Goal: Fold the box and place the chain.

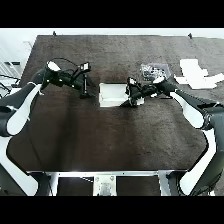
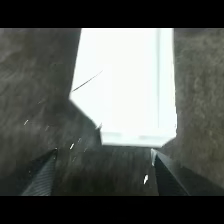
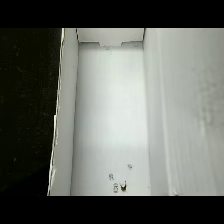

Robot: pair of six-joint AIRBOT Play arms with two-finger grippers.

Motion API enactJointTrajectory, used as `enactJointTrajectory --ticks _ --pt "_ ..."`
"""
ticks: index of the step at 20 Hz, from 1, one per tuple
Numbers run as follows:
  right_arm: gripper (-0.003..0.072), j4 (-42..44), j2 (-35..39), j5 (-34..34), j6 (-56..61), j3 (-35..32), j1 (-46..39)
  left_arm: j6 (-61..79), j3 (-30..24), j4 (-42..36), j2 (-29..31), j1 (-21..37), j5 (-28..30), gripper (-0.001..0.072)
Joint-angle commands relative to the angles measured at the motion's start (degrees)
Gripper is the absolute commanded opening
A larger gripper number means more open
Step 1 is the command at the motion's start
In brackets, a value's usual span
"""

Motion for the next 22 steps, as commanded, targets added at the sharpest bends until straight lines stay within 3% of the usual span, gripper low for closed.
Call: enactJointTrajectory --ticks 1,11,22 --pt "0.0575 0.00 0.00 0.00 0.00 0.00 0.02 5.57 -0.09 -3.98 -3.93 0.50 -2.51 0.0720" --pt "0.0575 0.00 0.00 0.00 0.00 0.00 0.02 9.42 -0.09 -10.29 -6.99 -0.76 -4.35 0.0720" --pt "0.0574 0.00 0.00 0.02 -0.02 0.00 0.02 9.35 0.02 -6.97 -9.35 -2.49 -1.57 0.0709"
